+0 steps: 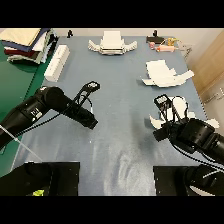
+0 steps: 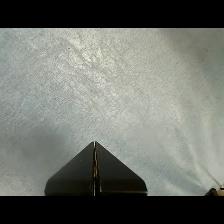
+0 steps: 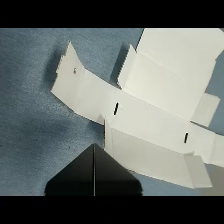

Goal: Fold the box.

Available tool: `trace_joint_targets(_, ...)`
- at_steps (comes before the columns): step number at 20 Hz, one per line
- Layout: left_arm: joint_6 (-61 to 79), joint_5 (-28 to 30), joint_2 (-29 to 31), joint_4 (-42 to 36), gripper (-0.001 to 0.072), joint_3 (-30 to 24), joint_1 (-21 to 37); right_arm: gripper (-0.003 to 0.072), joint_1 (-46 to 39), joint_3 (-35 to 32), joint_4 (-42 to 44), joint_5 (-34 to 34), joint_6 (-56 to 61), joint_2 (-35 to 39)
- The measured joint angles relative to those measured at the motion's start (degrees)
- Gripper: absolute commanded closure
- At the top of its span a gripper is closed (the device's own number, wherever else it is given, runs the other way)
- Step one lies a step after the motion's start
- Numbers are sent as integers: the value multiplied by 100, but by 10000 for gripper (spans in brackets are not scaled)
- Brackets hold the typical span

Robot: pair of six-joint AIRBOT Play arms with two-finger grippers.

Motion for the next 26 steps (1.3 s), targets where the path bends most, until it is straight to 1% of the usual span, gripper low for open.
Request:
trace_joint_targets(10,9,7,0,2,695,2,0,683,0,0,0,2,0,0)
trace_joint_targets(16,225,411,0,4,695,2,0,683,0,2,13,61,4,0)
trace_joint_targets(20,258,817,0,-13,695,0,0,682,0,2,588,181,332,-4)
trace_joint_targets(23,264,984,0,-103,695,0,0,681,0,9,975,203,798,-17)
trace_joint_targets(24,271,1043,0,-127,695,0,0,675,0,26,999,203,944,-17)
trace_joint_targets(25,273,1117,0,-146,695,0,0,634,0,48,1014,199,1036,-17)
trace_joint_targets(26,275,1172,0,-166,695,0,0,551,0,74,1029,173,1110,-17)
